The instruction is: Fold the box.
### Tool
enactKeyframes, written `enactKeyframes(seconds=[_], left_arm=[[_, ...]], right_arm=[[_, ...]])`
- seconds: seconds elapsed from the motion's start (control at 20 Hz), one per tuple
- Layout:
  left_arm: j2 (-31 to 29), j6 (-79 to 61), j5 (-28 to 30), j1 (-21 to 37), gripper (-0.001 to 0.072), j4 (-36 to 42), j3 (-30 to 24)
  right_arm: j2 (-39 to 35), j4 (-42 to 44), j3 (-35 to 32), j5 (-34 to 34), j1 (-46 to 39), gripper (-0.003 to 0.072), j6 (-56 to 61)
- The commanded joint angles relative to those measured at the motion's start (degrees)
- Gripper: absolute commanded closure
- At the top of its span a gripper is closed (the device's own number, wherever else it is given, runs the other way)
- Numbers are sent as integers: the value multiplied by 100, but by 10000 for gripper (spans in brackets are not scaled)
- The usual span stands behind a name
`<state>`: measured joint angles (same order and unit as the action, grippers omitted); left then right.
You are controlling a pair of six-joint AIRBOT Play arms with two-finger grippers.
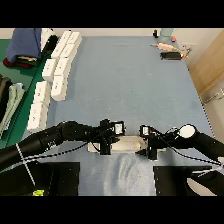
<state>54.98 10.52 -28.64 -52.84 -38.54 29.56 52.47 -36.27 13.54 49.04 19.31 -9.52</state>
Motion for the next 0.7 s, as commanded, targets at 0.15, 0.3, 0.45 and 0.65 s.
enactKeyframes(seconds=[0.15,0.3,0.45,0.65], left_arm=[[2,0,2,2,694,0,2],[2,-2,2,2,694,0,2],[2,0,2,2,694,0,2],[2,0,2,2,693,0,2]], right_arm=[[-7,-251,-4,0,7,175,9],[-164,-63,-4,66,7,150,13],[-396,20,-4,144,7,-26,199],[-654,94,-4,282,7,-24,201]])
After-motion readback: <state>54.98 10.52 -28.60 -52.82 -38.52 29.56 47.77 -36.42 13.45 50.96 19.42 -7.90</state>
